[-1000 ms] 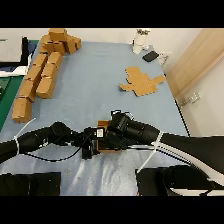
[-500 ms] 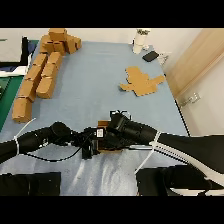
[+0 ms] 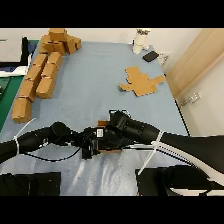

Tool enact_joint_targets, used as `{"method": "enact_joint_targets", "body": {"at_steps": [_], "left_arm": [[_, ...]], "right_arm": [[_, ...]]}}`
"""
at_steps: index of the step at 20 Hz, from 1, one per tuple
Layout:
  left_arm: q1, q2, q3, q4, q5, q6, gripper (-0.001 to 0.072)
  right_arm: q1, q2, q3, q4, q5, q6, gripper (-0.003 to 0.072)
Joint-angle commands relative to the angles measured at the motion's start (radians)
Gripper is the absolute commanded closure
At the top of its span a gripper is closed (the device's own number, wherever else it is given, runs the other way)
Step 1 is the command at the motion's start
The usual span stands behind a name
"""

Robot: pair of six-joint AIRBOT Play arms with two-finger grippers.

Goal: Fold the box.

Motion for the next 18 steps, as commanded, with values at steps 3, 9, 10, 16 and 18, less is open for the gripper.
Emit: {"method": "enact_joint_targets", "body": {"at_steps": [3,9,10,16,18], "left_arm": [[0.000,0.000,0.001,0.001,0.000,0.002,0.0318],[0.000,0.000,0.001,0.001,0.000,0.002,0.0318],[0.000,0.000,0.000,0.001,0.000,0.002,0.0317],[0.000,0.000,0.001,0.001,0.000,0.002,0.0318],[0.000,0.000,0.001,0.001,0.000,0.002,0.0318]], "right_arm": [[-0.002,0.019,0.005,0.008,-0.018,0.013,0.0174],[-0.003,0.020,0.006,0.005,-0.006,0.020,0.0174],[-0.004,0.020,0.006,0.008,-0.017,0.020,0.0174],[-0.005,0.053,0.006,0.016,-0.083,0.021,0.0175],[-0.005,0.079,0.006,0.010,-0.087,0.037,0.0175]]}}
